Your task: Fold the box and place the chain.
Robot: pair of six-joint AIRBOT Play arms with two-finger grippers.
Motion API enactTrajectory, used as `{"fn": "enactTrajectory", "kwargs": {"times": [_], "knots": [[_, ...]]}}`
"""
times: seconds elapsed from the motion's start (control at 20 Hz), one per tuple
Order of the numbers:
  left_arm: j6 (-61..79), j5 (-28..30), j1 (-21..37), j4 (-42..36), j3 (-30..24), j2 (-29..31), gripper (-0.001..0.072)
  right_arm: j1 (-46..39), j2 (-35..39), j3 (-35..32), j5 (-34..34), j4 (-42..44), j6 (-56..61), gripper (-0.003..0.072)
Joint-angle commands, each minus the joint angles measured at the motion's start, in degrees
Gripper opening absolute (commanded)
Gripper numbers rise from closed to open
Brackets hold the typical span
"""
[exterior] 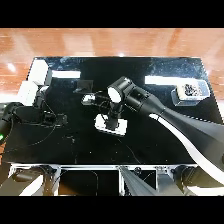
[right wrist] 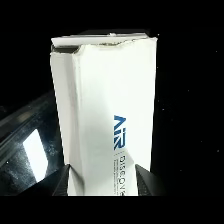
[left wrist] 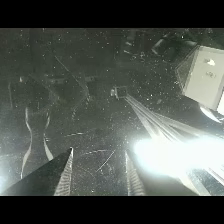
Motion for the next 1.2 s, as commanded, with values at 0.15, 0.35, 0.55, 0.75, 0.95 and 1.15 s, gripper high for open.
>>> {"fn": "enactTrajectory", "kwargs": {"times": [0.15,0.35,0.55,0.75,0.95,1.15], "knots": [[0.02,-0.76,0.02,-0.2,-0.04,0.02,0.0441,0.57,-0.04,-0.13,-0.92,-2.19,0.83,0.0468],[0.02,-1.36,0.02,-0.2,-0.04,0.02,0.0441,0.57,-0.09,-0.13,-1.7,-2.6,0.83,0.0468],[0.02,-1.4,0.02,-0.17,-0.04,0.02,0.0441,0.57,-0.24,-0.13,-1.97,-2.62,0.83,0.0468],[0.02,-1.55,0.02,-0.17,-0.04,0.02,0.0441,0.57,-0.24,-0.13,-2.12,-2.6,1.31,0.0468],[0.02,-1.53,0.02,-0.2,-0.04,0.02,0.0441,0.57,-0.28,-0.13,-3.26,-2.62,1.49,0.0468],[0.02,-1.55,0.02,-0.2,-0.04,0.02,0.0441,0.57,-0.68,-0.15,-3.3,-2.6,1.88,0.0468]]}}
